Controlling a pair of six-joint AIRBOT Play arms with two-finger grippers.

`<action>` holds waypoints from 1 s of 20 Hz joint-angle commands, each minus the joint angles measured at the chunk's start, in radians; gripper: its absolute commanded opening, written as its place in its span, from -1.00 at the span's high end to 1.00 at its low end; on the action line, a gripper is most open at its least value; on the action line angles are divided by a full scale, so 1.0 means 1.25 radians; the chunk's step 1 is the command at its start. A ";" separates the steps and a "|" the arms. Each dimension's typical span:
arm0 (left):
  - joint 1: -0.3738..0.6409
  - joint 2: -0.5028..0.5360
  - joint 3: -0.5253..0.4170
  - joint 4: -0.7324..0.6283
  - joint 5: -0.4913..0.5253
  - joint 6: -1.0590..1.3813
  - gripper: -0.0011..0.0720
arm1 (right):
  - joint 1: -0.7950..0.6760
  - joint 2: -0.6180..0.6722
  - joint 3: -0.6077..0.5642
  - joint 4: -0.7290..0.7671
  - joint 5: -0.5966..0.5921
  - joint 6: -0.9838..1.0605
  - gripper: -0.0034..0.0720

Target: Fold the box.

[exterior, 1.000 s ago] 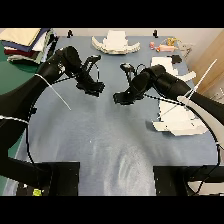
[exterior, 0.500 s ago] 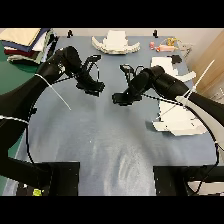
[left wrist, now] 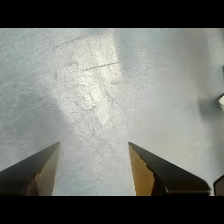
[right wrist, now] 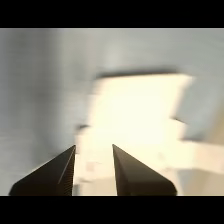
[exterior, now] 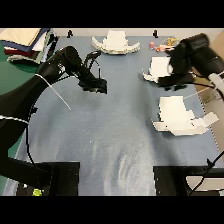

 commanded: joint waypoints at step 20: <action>0.000 -0.001 0.000 -0.280 -0.098 0.086 -0.82 | -0.650 -0.190 -0.063 0.279 -0.035 -0.443 -0.17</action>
